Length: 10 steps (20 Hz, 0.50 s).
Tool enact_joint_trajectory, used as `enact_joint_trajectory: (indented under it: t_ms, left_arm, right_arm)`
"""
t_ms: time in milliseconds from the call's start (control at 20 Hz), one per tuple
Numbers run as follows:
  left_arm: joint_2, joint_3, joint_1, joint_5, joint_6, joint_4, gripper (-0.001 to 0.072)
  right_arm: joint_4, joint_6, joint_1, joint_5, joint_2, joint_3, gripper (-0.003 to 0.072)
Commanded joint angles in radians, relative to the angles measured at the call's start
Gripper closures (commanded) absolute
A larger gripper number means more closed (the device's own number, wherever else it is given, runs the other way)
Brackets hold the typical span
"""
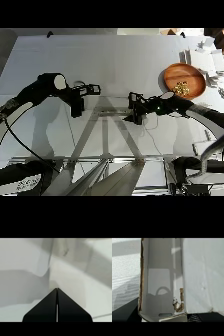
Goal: Fold the box and place the chain.
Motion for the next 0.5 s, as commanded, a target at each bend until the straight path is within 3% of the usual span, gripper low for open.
enact_joint_trajectory:
  t_ms: [0,250,450]
  left_arm:
    - [0.001,-0.006,-0.018,0.023,-0.110,0.140,0.0704]
    - [0.001,-0.011,-0.006,-0.024,0.017,0.062,0.0704]
    - [0.007,-0.011,0.105,-0.039,0.230,-0.325,0.0699]
  right_arm:
    - [0.000,0.000,0.001,0.001,0.000,0.001,0.0223]
    - [0.000,0.000,0.001,0.001,0.000,0.001,0.0223]
    - [0.000,0.000,0.001,0.001,0.000,0.001,0.0223]
